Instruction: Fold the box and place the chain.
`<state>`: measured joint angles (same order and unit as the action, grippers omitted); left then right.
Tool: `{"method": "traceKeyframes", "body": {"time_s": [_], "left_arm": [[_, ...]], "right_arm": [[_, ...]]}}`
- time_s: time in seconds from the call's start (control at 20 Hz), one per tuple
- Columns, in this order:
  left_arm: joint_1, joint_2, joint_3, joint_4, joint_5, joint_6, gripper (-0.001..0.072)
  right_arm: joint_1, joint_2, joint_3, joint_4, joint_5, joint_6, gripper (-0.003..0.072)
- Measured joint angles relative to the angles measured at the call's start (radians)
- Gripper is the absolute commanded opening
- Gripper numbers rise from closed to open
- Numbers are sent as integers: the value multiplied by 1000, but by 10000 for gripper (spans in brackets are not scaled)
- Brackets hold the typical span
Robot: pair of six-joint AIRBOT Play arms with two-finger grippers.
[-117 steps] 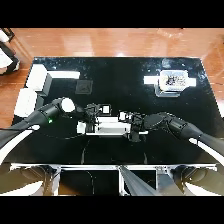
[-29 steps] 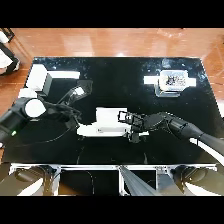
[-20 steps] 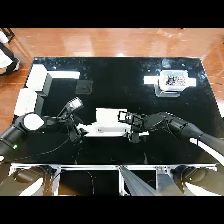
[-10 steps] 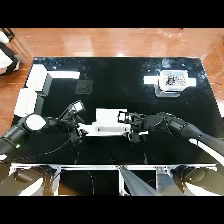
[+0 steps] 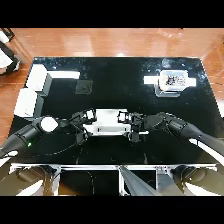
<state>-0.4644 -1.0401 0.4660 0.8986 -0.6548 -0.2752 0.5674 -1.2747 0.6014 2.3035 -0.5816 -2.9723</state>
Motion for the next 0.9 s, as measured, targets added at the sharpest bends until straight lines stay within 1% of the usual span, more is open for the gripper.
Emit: {"method": "traceKeyframes", "body": {"time_s": [0.05, 0.5, 0.7, 0.8, 0.9], "left_arm": [[-5, -6, 0, -1, 11, 7, 563], [-14, -23, 0, -23, 45, 49, 564], [-14, -23, 0, -67, 46, 94, 562], [-14, -23, 0, -108, 40, 131, 544], [-14, -23, 0, -134, 13, 161, 477]], "right_arm": [[0, 0, 0, 0, 0, 0, 178], [0, 0, 0, -2, 2, -2, 178], [0, 0, 0, -2, 2, -2, 178], [0, 0, 0, -2, 2, -2, 178], [0, 0, 0, -2, 2, -2, 178]]}}
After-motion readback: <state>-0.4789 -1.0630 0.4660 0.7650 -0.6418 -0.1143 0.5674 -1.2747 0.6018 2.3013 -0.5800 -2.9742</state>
